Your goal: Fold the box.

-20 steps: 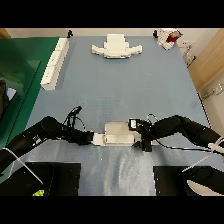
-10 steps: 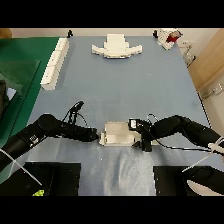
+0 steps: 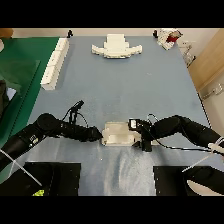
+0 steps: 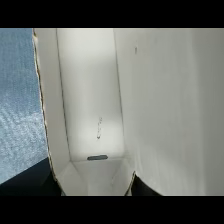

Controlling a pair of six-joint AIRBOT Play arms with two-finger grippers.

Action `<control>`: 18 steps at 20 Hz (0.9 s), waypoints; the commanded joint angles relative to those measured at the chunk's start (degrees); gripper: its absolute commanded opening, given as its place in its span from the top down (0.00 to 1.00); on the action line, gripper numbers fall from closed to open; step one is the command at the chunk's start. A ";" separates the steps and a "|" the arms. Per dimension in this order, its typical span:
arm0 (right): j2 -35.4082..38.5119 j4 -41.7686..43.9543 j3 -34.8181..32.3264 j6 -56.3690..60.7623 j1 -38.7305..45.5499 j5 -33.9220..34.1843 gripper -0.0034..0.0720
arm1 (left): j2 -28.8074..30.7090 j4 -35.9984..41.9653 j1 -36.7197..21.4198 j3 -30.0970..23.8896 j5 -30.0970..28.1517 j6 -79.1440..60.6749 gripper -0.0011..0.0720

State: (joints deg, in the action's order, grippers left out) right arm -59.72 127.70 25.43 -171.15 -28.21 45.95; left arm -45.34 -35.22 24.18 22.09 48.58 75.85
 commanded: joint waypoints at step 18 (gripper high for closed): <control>0.04 0.00 0.04 0.00 -0.02 0.00 0.36 | -4.57 -13.00 13.62 5.75 -8.52 18.03 0.46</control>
State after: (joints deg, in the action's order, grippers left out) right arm -59.72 127.70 25.43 -171.15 -28.21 45.95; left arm -48.64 -40.80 33.82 26.02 41.87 85.34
